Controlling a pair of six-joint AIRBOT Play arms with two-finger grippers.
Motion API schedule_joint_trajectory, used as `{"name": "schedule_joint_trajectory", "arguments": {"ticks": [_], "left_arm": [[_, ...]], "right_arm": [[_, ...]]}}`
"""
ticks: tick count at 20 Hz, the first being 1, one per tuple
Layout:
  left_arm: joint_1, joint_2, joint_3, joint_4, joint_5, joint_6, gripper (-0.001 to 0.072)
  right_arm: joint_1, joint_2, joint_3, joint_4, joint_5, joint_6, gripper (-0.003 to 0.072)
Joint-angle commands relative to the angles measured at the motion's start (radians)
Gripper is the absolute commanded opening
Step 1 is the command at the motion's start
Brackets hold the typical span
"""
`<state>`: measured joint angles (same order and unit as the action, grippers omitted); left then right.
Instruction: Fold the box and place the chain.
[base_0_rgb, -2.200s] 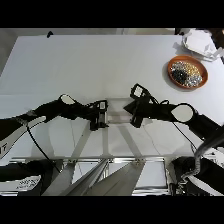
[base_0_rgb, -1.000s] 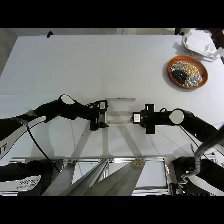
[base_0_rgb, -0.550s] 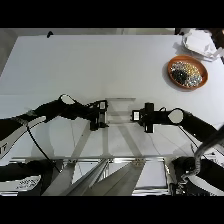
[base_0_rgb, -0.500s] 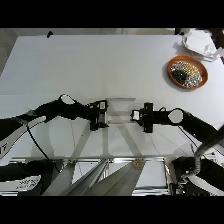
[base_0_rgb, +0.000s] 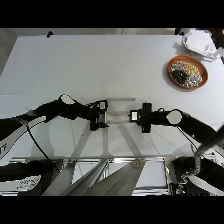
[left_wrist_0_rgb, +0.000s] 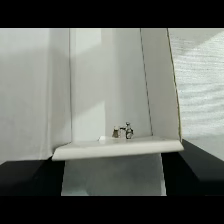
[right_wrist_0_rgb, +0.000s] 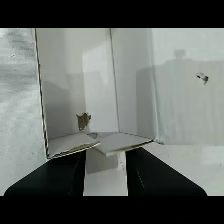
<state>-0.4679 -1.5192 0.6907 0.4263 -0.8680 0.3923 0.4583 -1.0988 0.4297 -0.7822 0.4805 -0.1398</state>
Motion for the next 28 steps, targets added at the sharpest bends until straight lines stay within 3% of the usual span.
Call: {"name": "schedule_joint_trajectory", "arguments": {"ticks": [1, 9, 11, 16, 21, 28], "left_arm": [[0.0, 0.001, -0.001, 0.0, 0.0, 0.0, 0.0336], [0.0, 0.001, -0.001, 0.0, 0.0, 0.0, 0.0336], [0.0, 0.001, -0.001, 0.0, 0.0, 0.0, 0.0336], [0.0, 0.001, -0.001, 0.0, 0.0, 0.0, 0.0336], [0.0, 0.001, -0.001, 0.0, 0.0, 0.0, 0.0336], [0.0, 0.001, -0.001, 0.0, 0.0, 0.0, 0.0336]], "right_arm": [[0.026, 0.0, 0.0, 0.005, 0.0, -0.001, 0.0238], [0.052, 0.0, 0.0, 0.005, -0.084, -0.002, 0.0236], [0.051, 0.0, 0.0, 0.005, -0.086, -0.016, 0.0158], [0.051, 0.0, 0.0, 0.004, -0.106, -0.106, 0.0156], [0.032, 0.0, 0.012, 0.005, 0.034, -0.105, 0.0179], [0.009, -0.001, 0.071, 0.012, 0.137, -0.105, 0.0178]]}}
